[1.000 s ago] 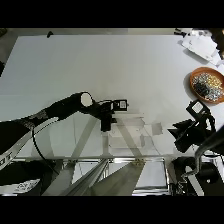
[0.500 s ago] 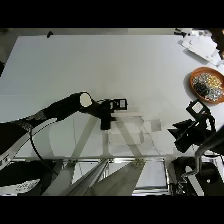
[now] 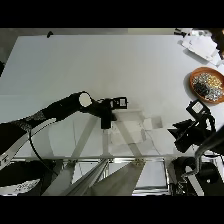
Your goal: Fold the box and place the chain.
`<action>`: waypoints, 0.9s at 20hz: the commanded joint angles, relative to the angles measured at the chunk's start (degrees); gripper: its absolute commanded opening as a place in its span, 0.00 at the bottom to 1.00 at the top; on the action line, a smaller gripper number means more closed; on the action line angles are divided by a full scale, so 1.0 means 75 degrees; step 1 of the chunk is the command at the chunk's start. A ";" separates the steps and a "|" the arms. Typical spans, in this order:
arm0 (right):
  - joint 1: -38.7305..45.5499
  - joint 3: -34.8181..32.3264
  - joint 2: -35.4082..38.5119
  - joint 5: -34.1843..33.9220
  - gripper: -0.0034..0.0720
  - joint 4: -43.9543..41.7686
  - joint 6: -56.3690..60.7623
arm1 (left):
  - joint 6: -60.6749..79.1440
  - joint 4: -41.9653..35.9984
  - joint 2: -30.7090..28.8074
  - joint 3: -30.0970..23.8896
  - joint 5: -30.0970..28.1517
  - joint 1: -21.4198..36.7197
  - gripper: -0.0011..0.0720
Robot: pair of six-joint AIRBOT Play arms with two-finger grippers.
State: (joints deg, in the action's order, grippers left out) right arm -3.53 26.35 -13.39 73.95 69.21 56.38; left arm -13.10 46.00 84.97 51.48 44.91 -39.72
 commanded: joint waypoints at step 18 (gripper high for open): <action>-0.0006 -0.0006 0.0003 0.0006 0.41 0.0000 0.0015 | 0.0670 -0.0061 0.0230 0.0003 0.0187 -0.0003 0.03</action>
